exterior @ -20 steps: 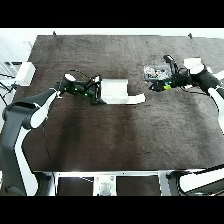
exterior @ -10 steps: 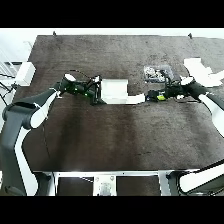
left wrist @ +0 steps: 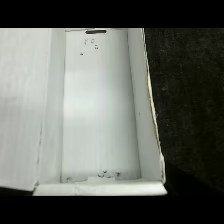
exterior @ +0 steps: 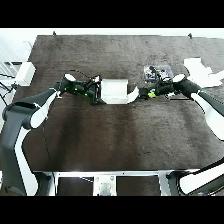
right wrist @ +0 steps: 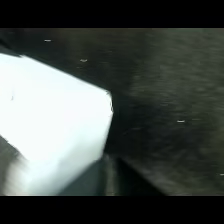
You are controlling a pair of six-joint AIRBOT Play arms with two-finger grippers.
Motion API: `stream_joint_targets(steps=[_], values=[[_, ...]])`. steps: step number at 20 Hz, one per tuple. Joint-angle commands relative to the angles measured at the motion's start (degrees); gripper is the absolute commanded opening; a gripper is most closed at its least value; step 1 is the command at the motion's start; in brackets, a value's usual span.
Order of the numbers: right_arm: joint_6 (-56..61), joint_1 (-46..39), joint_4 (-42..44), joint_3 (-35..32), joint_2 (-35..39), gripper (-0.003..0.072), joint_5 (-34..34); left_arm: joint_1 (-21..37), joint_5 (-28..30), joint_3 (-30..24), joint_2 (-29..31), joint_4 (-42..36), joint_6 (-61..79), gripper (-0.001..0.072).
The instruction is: Fold the box and place the chain.
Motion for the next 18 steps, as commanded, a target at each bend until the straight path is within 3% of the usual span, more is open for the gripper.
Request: stream_joint_targets(steps=[1, 7, 18], values=[[0.0, 1.0, 0.6, 1.0, 0.5, 0.0569, 2.8, 0.0, 0.0, 0.0, 0.0, 0.0, 0.0, 0.0536], [0.0, 1.0, 6.5, 1.6, 0.4, 0.0568, 2.8, 0.0, 0.0, 0.0, 0.0, 0.0, 0.0, 0.0536], [0.2, 5.3, 7.5, 1.6, 0.0, 0.0568, 2.4, 0.0, 0.0, 0.0, 0.0, 0.0, 0.0, 0.0536]])
